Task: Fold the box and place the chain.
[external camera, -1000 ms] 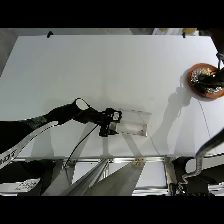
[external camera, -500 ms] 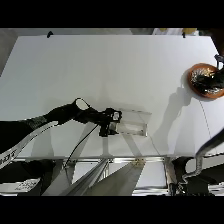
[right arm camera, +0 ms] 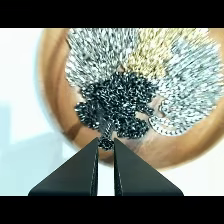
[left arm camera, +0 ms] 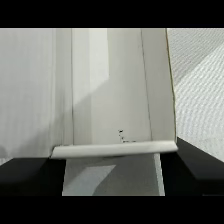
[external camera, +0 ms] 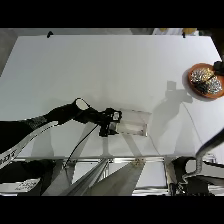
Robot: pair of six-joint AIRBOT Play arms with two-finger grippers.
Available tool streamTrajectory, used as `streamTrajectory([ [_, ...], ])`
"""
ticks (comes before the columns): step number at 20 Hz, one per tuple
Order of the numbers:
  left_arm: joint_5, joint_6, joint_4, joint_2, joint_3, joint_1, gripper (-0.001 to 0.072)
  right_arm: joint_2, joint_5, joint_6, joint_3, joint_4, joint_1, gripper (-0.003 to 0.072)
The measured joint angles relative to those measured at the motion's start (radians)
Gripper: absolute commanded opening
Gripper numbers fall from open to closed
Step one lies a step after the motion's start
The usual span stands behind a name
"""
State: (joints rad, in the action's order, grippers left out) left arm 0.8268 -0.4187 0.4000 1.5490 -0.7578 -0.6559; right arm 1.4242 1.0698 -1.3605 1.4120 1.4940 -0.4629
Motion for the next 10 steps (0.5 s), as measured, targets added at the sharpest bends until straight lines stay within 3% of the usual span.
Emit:
streamTrajectory([
  [10,0.0,0.0,0.0,0.0,0.0,0.0,0.0253,-0.444,0.247,0.051,0.0,-0.234,0.058,0.0017],
])
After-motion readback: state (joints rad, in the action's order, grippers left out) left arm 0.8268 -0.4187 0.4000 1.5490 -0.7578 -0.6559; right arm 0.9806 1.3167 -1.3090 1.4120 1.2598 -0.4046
